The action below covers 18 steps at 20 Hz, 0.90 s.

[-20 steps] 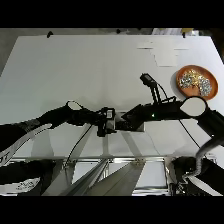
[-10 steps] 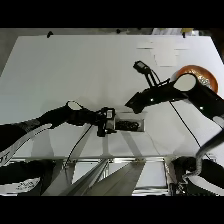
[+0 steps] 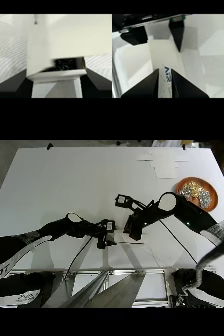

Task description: Fold the box and place the chain.

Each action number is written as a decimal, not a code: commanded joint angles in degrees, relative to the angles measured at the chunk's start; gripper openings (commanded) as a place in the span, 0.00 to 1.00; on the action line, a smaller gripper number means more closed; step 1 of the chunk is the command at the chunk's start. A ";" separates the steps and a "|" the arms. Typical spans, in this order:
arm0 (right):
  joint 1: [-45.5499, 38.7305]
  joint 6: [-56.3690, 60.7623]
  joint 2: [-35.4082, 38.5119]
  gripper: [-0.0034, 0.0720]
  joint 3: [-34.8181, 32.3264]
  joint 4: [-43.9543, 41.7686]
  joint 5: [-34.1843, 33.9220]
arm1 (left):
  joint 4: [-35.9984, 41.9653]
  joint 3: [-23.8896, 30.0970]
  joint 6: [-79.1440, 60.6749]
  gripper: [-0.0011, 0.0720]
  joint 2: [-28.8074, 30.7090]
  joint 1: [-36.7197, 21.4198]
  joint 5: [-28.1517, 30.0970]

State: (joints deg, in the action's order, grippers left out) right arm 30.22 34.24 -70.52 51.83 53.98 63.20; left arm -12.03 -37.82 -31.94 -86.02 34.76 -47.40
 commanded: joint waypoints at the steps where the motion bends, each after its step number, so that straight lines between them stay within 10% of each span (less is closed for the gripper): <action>1: 2.80 -3.26 0.15 0.29 -0.48 2.34 0.22 | 0.00 -0.07 0.00 0.31 0.02 -0.04 0.02; 18: 7.69 -4.68 5.16 0.39 -4.98 8.61 -4.02 | 0.00 -0.07 0.00 0.31 0.02 -0.02 0.02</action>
